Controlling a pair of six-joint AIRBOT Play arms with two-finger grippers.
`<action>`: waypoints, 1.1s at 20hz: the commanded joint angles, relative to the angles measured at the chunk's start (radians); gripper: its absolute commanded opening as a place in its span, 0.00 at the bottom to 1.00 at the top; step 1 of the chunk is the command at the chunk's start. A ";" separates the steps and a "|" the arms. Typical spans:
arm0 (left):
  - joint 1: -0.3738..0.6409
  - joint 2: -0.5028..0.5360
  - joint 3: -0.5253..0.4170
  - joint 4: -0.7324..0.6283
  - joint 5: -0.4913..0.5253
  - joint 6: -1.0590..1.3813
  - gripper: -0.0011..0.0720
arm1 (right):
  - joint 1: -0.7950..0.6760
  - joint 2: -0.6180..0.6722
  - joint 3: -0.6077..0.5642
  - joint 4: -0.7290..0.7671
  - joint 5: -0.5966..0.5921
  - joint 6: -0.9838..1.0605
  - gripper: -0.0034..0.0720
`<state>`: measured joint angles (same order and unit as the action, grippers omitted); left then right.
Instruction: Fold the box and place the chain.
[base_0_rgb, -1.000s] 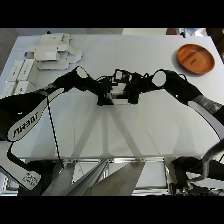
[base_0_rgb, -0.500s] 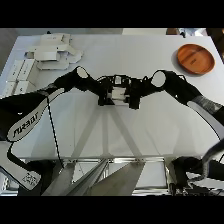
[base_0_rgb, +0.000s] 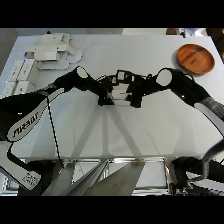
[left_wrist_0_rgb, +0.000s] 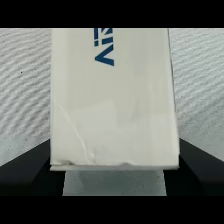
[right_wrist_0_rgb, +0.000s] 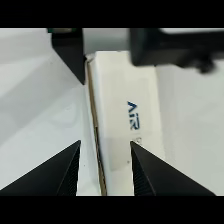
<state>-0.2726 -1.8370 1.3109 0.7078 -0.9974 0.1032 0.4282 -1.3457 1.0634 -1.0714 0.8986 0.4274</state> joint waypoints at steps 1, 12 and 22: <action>0.001 0.000 0.000 0.000 -0.002 0.001 0.81 | -0.048 0.021 0.000 0.074 0.000 0.072 0.48; 0.001 0.000 0.000 0.001 -0.002 0.001 0.81 | -0.074 -0.058 -0.059 0.612 -0.113 0.096 0.06; 0.001 0.000 0.000 0.001 -0.002 0.001 0.81 | -0.081 -0.099 -0.206 0.810 -0.157 0.011 0.06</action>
<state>-0.2726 -1.8366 1.3109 0.7082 -0.9997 0.1036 0.3470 -1.4265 0.8875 -0.3313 0.7506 0.4744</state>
